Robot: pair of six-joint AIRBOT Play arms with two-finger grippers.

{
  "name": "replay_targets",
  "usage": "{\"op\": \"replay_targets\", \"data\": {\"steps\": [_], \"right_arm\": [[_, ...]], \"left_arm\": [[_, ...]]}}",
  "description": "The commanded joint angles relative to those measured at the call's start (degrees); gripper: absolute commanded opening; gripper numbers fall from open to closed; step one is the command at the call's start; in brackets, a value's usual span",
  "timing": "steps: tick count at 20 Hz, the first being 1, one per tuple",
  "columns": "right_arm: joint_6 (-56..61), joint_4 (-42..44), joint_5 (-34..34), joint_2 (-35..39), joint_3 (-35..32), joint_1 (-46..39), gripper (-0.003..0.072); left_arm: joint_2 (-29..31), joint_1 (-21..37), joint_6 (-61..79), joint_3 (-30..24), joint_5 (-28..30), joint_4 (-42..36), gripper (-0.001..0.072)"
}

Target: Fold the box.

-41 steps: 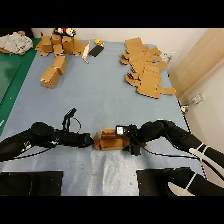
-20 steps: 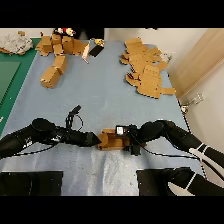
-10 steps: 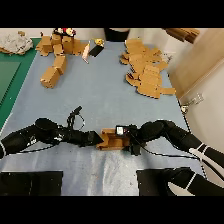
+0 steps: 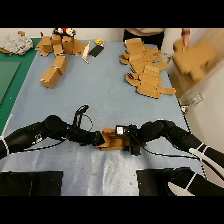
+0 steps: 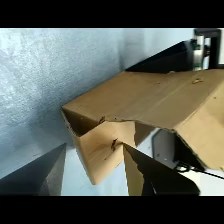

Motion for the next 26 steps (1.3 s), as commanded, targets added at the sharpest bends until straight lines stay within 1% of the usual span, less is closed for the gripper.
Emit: {"op": "replay_targets", "data": {"steps": [1, 3, 7, 8, 11, 13, 16, 22, 25, 26], "right_arm": [[0.02, 0.02, 0.02, 0.04, -0.02, 0.02, 0.0502], [0.02, 0.02, 0.02, 0.04, -0.02, 0.02, 0.0501], [0.02, 0.02, 0.02, 0.04, -0.02, 0.02, 0.0502], [0.02, 0.02, 0.02, 0.04, -0.02, 0.02, 0.0502], [0.02, 0.02, 0.02, 0.02, -0.02, 0.04, 0.0501], [0.02, 0.02, 0.02, 0.04, -0.02, 0.02, 0.0502], [0.02, 0.02, 0.02, 0.04, -0.02, 0.02, 0.0501], [0.02, 0.02, 0.02, 0.04, -0.02, 0.02, 0.0501], [0.02, 0.02, 0.02, 0.04, -0.02, 0.02, 0.0502], [0.02, 0.02, 0.02, 0.04, -0.02, 0.02, 0.0501]], "left_arm": [[-0.04, -4.44, -16.68, 3.87, 2.75, 16.92, 0.0547], [-0.44, -6.21, -19.30, 5.22, 3.10, 19.23, 0.0546], [-3.91, -9.11, -26.12, 8.50, 2.60, 25.22, 0.0546], [-4.85, -9.94, -28.46, 9.79, 1.81, 28.17, 0.0545], [-7.72, -12.39, -38.71, 13.97, -3.13, 39.98, 0.0546], [-8.50, -13.75, -44.92, 15.39, -4.48, 45.00, 0.0546], [-9.92, -15.34, -46.99, 17.31, -5.84, 45.92, 0.0545], [-15.98, -19.71, -51.84, 24.09, -12.66, 50.16, 0.0546], [-18.38, -20.00, -54.07, 25.35, -13.70, 51.01, 0.0545], [-18.88, -20.02, -54.21, 25.57, -13.94, 51.01, 0.0534]]}}
